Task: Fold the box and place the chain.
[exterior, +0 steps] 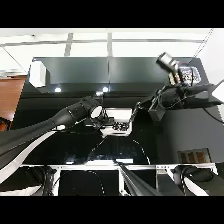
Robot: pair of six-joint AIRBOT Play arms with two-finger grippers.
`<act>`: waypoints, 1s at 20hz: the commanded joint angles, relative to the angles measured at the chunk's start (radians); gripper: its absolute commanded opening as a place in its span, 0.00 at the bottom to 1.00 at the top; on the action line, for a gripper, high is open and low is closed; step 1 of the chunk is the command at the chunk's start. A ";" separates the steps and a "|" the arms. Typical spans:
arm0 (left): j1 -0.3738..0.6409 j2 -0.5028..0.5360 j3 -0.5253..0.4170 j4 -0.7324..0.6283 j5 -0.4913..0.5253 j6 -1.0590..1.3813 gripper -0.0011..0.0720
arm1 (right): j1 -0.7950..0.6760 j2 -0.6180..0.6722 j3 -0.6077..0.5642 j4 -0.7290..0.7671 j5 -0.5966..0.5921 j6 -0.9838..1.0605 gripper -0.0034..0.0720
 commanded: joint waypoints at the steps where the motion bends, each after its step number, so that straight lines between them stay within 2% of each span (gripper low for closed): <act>1: 0.000 0.000 0.000 0.000 0.006 0.000 0.05 | 0.003 0.008 0.058 0.185 0.024 0.049 0.06; 4: 0.000 0.000 0.000 0.000 0.018 0.000 0.05 | 0.054 -0.011 0.033 0.154 -0.004 0.049 0.06; 8: 0.000 0.000 0.000 0.000 0.018 0.000 0.05 | 0.100 -0.085 -0.076 0.140 -0.050 0.074 0.06; 9: 0.000 0.000 0.000 0.000 0.018 0.000 0.05 | 0.105 -0.095 -0.103 0.136 -0.081 0.075 0.10; 10: 0.000 0.000 0.000 0.000 0.018 0.000 0.05 | 0.105 -0.100 -0.121 0.106 -0.101 0.078 0.37; 11: 0.000 0.000 0.000 0.000 0.018 0.000 0.05 | 0.097 -0.100 -0.121 0.045 -0.101 0.094 0.44; 16: 0.000 0.000 -0.001 0.000 0.016 0.000 0.05 | -0.093 -0.086 -0.095 -0.264 0.000 0.123 0.43; 17: 0.000 -0.001 -0.001 0.000 0.017 0.000 0.05 | -0.132 -0.086 -0.095 -0.291 0.005 0.128 0.43; 20: 0.000 -0.001 -0.001 0.000 0.014 0.000 0.05 | -0.201 -0.086 -0.095 -0.233 0.026 0.105 0.43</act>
